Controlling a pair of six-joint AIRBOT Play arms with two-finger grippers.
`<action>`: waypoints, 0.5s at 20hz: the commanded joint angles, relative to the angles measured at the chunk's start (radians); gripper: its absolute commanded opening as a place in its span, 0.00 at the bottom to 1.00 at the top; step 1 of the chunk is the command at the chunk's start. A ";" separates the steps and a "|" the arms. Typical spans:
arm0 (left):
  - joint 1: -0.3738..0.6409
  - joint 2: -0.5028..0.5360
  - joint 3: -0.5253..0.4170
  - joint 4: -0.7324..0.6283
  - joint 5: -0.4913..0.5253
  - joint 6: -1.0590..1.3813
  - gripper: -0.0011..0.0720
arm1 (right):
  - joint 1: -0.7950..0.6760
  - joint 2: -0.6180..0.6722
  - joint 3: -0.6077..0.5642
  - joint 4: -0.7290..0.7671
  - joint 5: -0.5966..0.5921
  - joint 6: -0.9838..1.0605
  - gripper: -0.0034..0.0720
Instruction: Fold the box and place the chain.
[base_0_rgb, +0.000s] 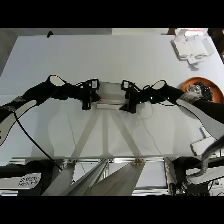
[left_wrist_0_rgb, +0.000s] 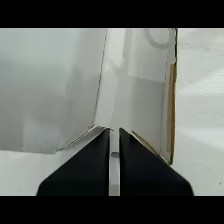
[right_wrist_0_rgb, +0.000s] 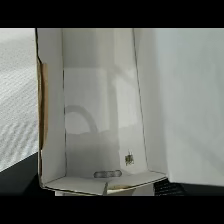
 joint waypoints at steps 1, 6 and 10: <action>0.030 0.026 0.000 -0.003 -0.011 -0.001 0.03 | 0.000 0.000 0.000 0.000 0.000 -0.001 0.72; 0.139 0.150 0.000 -0.070 -0.181 -0.004 0.03 | 0.000 0.000 0.000 0.000 0.000 -0.001 0.72; 0.252 0.248 0.000 -0.071 -0.193 -0.207 0.03 | 0.000 0.000 0.000 0.000 0.000 -0.001 0.72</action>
